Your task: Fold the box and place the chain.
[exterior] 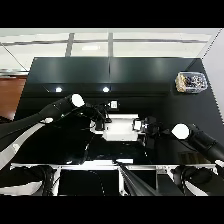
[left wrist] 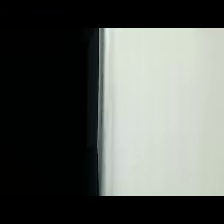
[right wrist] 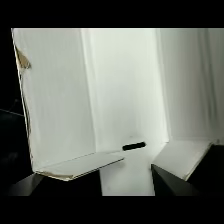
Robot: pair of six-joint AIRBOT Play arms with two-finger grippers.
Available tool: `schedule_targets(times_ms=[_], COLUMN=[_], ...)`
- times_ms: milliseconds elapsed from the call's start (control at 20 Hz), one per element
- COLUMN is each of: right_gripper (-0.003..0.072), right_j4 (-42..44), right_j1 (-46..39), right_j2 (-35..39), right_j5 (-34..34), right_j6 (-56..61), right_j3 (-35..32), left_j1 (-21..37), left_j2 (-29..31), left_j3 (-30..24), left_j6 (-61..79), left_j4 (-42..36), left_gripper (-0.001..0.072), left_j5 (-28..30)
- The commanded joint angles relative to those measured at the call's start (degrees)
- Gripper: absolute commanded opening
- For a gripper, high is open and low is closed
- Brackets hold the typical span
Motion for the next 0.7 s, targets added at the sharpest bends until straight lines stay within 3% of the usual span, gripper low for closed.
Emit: schedule_targets(times_ms=[0,650], right_gripper=[0.0709,0.071], right_j4=[0.37,7.08], right_j1=[0.52,-3.76], right_j2=[-0.33,-1.64], right_j5=[-0.24,-1.99], right_j6=[-0.9,-8.26], right_j3=[2.91,3.39], left_j1=[-0.04,-0.04], left_j2=[-0.02,-0.02], left_j3=[-0.04,-0.04], left_j6=[0.02,0.02], left_j4=[0.15,0.15], left_gripper=[0.0029,0.0029], left_j5=[0.0,-0.02])
